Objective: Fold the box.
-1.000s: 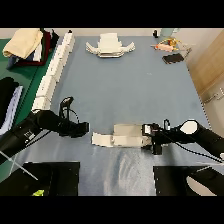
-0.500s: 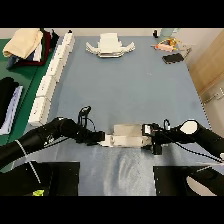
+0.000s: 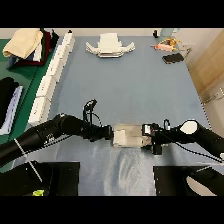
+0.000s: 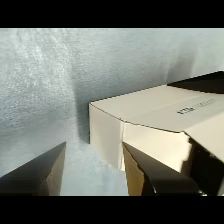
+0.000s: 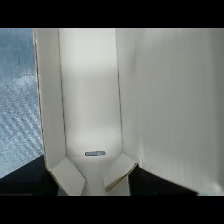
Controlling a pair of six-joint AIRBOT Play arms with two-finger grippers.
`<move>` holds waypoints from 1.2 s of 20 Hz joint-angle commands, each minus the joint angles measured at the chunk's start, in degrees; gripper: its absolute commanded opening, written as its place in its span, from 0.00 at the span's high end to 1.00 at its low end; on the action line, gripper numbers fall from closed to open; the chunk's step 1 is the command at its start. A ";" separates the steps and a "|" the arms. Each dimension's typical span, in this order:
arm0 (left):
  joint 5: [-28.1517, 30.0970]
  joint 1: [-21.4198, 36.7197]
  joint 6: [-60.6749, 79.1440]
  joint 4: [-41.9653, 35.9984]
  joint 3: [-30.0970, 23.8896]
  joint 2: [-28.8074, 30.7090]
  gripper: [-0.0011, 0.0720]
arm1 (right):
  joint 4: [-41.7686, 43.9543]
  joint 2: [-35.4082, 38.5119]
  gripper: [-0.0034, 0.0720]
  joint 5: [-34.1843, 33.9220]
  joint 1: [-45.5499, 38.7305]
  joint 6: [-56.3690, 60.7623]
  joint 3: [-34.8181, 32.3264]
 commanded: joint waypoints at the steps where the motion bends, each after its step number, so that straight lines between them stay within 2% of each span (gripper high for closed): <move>1: 0.15 -0.13 0.04 -1.46 0.46 0.04 0.25 | 0.00 -0.02 0.27 0.00 0.00 0.02 0.07; 8: 1.29 -0.13 0.04 -1.92 0.44 -0.26 0.24 | 0.00 -0.02 0.27 0.00 -0.02 0.02 0.07; 11: 1.01 -0.39 -0.07 -3.98 0.52 -2.49 0.27 | 0.00 -0.02 0.27 0.00 0.00 0.02 0.07; 13: 1.03 -2.14 -2.10 -2.71 1.73 -4.44 0.27 | 0.00 -0.02 0.27 0.00 -0.02 0.02 0.07; 15: 0.90 -5.40 -10.91 4.31 4.59 -6.91 0.30 | 0.00 -0.02 0.27 0.00 -0.02 0.02 0.07; 16: 0.39 -7.13 -16.31 9.46 6.19 -8.00 0.37 | 0.00 -0.02 0.27 0.00 -0.02 0.02 0.07; 19: -5.90 -10.91 -31.17 22.99 11.52 -11.65 0.37 | 0.00 -0.02 0.27 0.00 -0.02 0.02 0.07; 21: -9.11 -12.28 -36.39 26.62 14.40 -13.94 0.37 | 0.00 -0.02 0.27 0.00 -0.02 0.02 0.07; 24: -11.19 -14.29 -37.90 27.78 18.16 -17.59 0.37 | 0.00 -0.02 0.27 0.00 0.00 0.02 0.07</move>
